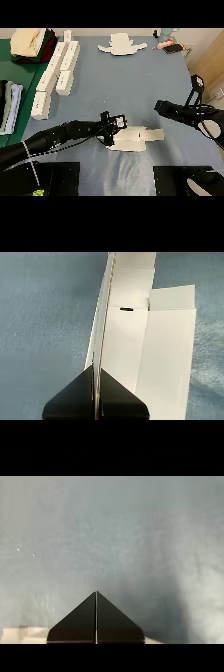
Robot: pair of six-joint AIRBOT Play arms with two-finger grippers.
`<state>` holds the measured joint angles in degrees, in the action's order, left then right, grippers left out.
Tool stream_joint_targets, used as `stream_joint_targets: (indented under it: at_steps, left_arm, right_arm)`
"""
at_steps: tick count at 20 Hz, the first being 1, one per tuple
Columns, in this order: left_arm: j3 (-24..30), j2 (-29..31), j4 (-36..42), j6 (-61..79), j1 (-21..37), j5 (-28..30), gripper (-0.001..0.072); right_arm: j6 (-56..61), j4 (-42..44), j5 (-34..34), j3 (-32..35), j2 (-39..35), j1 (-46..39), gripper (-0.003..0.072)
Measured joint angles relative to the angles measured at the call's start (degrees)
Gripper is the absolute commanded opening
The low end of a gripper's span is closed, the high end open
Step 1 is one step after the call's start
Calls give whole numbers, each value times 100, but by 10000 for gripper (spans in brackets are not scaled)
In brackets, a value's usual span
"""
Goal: Fold the box.
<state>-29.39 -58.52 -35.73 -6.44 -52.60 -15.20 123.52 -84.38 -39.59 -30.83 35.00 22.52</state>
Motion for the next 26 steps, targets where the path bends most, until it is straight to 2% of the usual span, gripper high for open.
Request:
stream_joint_targets:
  at_steps: [3, 8, 14, 20, 26]
  left_arm:
    - [11, -4, 13, -229, 83, -70, 14]
    - [-48, -4, -22, -654, 428, -341, 13]
    - [-400, -11, -605, -1113, 566, -1123, 14]
    - [-1029, -17, -1495, -2009, 592, -2046, 14]
    - [-1357, -20, -1659, -2374, 592, -2356, 14]
  right_arm:
    - [-66, 160, -706, 109, -2, 122, 3]
    - [-127, 472, -1099, 518, 92, 391, 2]
    - [-157, 595, -962, 678, 260, 463, 2]
    - [-162, 590, -901, 699, 286, 468, 3]
    - [-188, 573, -896, 702, 289, 468, 3]
